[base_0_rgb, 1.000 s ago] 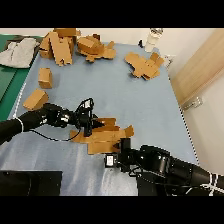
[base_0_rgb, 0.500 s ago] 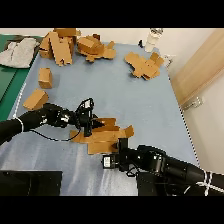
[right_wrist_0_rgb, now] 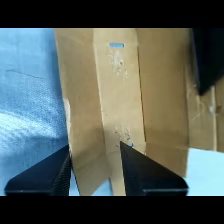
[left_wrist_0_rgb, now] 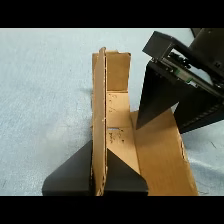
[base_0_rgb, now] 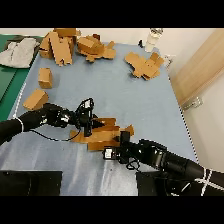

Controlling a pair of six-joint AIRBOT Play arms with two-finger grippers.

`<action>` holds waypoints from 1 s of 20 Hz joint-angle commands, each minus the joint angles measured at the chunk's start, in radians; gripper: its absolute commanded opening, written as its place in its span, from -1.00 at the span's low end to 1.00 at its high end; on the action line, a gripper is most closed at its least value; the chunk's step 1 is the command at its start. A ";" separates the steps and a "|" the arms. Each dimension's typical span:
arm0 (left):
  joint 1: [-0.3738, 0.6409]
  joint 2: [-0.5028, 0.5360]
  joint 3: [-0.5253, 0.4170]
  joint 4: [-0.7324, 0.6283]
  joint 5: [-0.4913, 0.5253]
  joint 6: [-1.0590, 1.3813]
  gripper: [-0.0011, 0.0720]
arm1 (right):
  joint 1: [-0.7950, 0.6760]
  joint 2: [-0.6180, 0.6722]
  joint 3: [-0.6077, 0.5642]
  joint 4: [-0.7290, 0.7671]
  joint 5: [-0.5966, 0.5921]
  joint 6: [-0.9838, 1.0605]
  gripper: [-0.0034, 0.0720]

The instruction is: Fold the box.

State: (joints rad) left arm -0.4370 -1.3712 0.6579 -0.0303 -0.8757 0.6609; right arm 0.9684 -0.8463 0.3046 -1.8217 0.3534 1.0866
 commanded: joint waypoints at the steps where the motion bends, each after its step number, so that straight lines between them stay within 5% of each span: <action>1: 0.000 0.000 0.000 0.000 0.000 0.000 -0.93 | -0.015 0.003 0.004 -0.006 -0.004 0.000 0.31; 11: 0.000 0.000 0.000 0.000 0.000 0.000 -0.93 | -0.015 0.006 0.003 -0.004 -0.005 0.001 0.34; 12: 0.000 0.000 0.000 0.000 0.000 0.000 -0.93 | -0.015 0.006 0.004 -0.003 -0.021 0.002 0.64; 14: 0.000 0.000 0.000 0.000 0.000 0.000 -0.93 | -0.015 0.006 0.004 0.004 -0.037 0.006 0.68; 15: 0.000 0.000 0.000 0.000 0.001 0.000 -0.94 | -0.015 0.006 0.004 0.005 -0.038 0.017 1.00; 20: 0.000 0.000 0.000 0.000 0.000 0.000 -0.93 | -0.034 0.006 0.003 0.002 -0.047 0.020 0.99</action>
State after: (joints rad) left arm -0.4366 -1.3712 0.6579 -0.0299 -0.8757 0.6609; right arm 0.9405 -0.8410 0.3077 -1.8225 0.3138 1.1023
